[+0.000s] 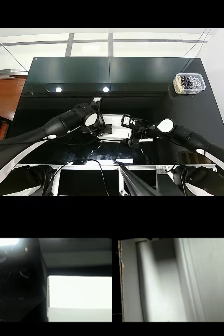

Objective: Fold the box and place the chain.

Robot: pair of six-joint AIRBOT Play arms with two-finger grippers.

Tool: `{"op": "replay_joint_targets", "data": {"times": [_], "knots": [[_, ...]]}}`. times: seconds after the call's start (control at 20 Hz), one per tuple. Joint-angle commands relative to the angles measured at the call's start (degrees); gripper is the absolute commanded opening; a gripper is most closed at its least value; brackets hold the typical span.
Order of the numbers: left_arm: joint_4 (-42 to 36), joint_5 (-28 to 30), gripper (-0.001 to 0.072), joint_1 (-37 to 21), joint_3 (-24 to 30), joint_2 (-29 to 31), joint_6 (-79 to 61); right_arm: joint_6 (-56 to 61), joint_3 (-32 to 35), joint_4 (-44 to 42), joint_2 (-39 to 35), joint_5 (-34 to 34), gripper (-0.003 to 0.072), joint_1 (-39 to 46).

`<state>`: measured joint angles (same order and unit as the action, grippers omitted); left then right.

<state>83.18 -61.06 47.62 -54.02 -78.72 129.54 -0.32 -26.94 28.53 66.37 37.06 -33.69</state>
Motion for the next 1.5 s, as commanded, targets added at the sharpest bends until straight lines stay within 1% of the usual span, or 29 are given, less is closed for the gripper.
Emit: {"op": "replay_joint_targets", "data": {"times": [0.0,0.1,0.2,0.25,0.3,0.35,0.4,0.5,0.65,0.85,1.05,1.1,1.15,1.25,1.35,1.45], "knots": [[6.19,-4.68,0.0033,-0.13,0.02,1.44,-0.28,0.9,-0.07,2.78,-3.26,2.14,0.0705,0.02],[7.67,-5.25,0.0034,-0.46,0.85,1.73,0.37,2.27,-0.07,3.5,-6.29,2.51,0.0704,0.02],[7.63,-2.23,0.0033,-1.38,4.04,3.74,3.63,3.1,-0.07,5.11,-8.83,2.49,0.0704,0.02],[6.54,-0.04,0.0033,-2.19,6.03,5.22,3.85,4.17,-0.07,7.52,-9.55,2.62,0.0704,0.02],[5.88,1.05,0.0034,-2.86,7.76,6.49,3.78,6.01,-0.07,10.43,-9.81,2.62,0.0704,0.02],[5.9,1.42,0.0034,-3.26,8.85,7.19,3.76,6.56,-0.02,11.85,-9.73,2.1,0.0701,0.0],[6.16,2.19,0.0033,-3.52,9.66,7.34,3.5,6.47,0.0,12.0,-9.53,0.15,0.0697,-0.33],[6.1,3.87,0.0033,-3.82,10.29,6.95,3.1,5.9,0.0,12.24,-8.9,-3.58,0.0696,-1.25],[6.14,4.02,0.0033,-3.82,10.36,6.43,2.08,5.44,0.0,12.57,-7.06,-3.89,0.0697,-2.21],[6.12,3.98,0.0033,-3.82,10.34,6.38,1.79,0.55,-0.07,12.37,-4.7,-5.62,0.0697,-4.42],[6.08,3.23,0.0033,-3.82,10.34,6.38,0.94,-1.22,-1.16,12.02,-2.21,-6.71,0.0694,-5.01],[6.05,3.28,0.0033,-3.82,10.34,6.38,0.94,-1.22,-1.64,12.0,-1.86,-6.64,0.0587,-5.03],[6.03,3.21,0.0033,-3.82,10.34,6.38,0.94,-1.25,-2.16,11.98,-1.62,-6.64,0.0561,-5.03],[5.88,3.17,0.0033,-3.82,10.34,6.38,0.94,-1.66,-3.17,10.25,-0.96,-6.62,0.0561,-5.01],[5.88,3.15,0.0033,-3.82,10.34,6.38,0.94,-5.14,-3.65,6.67,0.24,-5.92,0.0561,-5.05],[5.88,3.08,0.0033,-3.82,10.34,6.38,0.94,-6.86,-3.65,5.79,1.38,-4.57,0.055,-5.03]]}}
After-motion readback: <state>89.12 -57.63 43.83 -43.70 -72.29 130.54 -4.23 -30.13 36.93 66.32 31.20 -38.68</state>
